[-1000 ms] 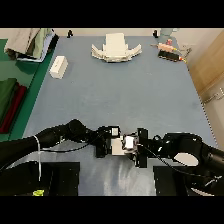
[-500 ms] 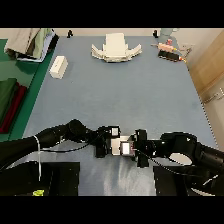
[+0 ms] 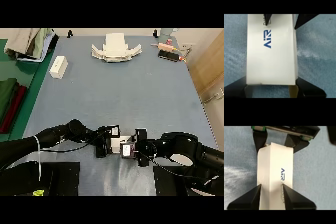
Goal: Fold the box.
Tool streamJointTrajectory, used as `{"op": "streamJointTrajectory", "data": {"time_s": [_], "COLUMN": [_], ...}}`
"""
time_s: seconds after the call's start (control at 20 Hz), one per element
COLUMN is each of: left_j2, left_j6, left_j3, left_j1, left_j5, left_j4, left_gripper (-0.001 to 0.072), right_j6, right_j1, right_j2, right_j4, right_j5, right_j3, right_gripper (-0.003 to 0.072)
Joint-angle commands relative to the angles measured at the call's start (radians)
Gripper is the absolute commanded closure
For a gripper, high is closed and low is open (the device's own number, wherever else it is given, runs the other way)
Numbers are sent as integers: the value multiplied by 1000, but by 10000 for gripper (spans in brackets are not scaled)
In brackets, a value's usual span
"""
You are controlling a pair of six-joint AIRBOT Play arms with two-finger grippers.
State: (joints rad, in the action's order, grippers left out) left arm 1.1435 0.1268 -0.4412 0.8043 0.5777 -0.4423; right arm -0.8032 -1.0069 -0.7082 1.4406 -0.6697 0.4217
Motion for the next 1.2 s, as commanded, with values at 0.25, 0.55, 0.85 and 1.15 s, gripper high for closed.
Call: {"op": "streamJointTrajectory", "data": {"time_s": [0.25,0.55,0.85,1.15], "left_j2": [0,0,0,0], "left_j6": [4,4,4,4], "left_j3": [0,0,0,0], "left_j1": [0,0,0,0], "left_j5": [0,0,0,0], "left_j4": [-3,-3,-3,-3], "left_gripper": [241,241,241,241], "right_j6": [1,1,1,1], "right_j1": [1,1,2,2], "right_j2": [75,103,100,33], "right_j4": [27,46,48,47], "right_j5": [24,43,42,41], "right_j3": [1,1,1,1], "right_gripper": [343,342,343,411]}}
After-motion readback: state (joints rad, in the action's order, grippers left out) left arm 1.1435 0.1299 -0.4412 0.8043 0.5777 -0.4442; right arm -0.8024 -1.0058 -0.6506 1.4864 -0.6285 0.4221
